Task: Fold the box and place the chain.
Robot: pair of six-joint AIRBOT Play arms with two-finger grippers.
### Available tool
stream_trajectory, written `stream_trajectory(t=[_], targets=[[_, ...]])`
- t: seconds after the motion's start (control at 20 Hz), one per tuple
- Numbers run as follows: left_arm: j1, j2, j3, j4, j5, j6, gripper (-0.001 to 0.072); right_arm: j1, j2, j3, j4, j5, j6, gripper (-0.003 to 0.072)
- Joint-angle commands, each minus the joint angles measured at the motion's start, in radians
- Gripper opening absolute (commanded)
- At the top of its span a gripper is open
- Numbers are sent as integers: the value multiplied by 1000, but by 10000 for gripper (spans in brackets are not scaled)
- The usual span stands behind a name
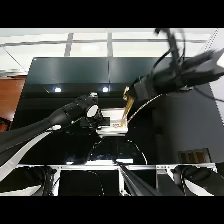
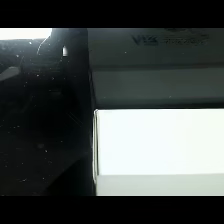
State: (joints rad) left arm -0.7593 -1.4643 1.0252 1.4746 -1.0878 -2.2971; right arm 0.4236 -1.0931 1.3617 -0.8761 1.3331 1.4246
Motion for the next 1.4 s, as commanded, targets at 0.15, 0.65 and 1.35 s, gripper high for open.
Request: stream_trajectory(t=[0.15,0.65,1.35], targets=[[0,0,0,1,2,0,29,15,0,-270,87,-179,28,14],[0,0,0,1,2,0,29,32,-1,-434,122,-353,31,390],[0,0,0,1,-23,0,30,-435,-145,-500,-505,-793,353,618]])
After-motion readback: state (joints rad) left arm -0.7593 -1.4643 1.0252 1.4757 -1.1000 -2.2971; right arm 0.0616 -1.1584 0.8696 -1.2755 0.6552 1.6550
